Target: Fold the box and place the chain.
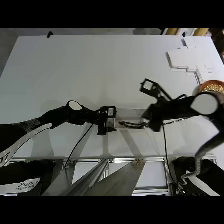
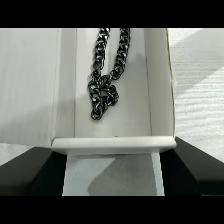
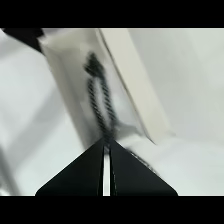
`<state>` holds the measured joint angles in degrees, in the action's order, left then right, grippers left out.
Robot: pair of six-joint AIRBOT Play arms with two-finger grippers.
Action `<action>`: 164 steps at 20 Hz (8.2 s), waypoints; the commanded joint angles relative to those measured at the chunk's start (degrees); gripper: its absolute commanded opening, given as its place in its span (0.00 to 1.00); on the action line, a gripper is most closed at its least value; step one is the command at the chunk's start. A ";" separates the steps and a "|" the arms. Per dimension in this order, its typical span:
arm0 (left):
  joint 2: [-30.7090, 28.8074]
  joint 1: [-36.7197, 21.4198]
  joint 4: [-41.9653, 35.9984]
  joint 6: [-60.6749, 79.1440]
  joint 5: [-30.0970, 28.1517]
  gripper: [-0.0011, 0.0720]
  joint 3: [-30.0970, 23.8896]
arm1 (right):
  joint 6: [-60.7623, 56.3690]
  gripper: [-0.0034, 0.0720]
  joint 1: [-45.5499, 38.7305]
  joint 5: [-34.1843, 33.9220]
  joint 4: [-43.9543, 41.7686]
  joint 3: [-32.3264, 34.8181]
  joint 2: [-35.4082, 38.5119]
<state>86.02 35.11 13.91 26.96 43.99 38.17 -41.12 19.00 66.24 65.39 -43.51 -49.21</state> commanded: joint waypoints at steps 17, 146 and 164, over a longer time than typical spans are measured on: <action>-0.02 0.00 0.02 0.00 -0.02 0.22 0.00 | 48.72 0.30 -8.72 -10.60 4.22 9.97 -15.43; 0.00 0.00 0.02 0.00 -0.02 0.22 0.00 | 48.65 0.36 8.20 -25.62 -30.34 13.44 -3.17; 0.00 0.00 0.00 -0.02 -0.02 0.22 0.00 | 57.11 0.30 -13.35 -17.57 -11.85 20.59 -4.83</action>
<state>86.02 35.11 13.91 26.94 43.99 38.17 12.49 3.55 50.57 52.18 -24.34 -50.30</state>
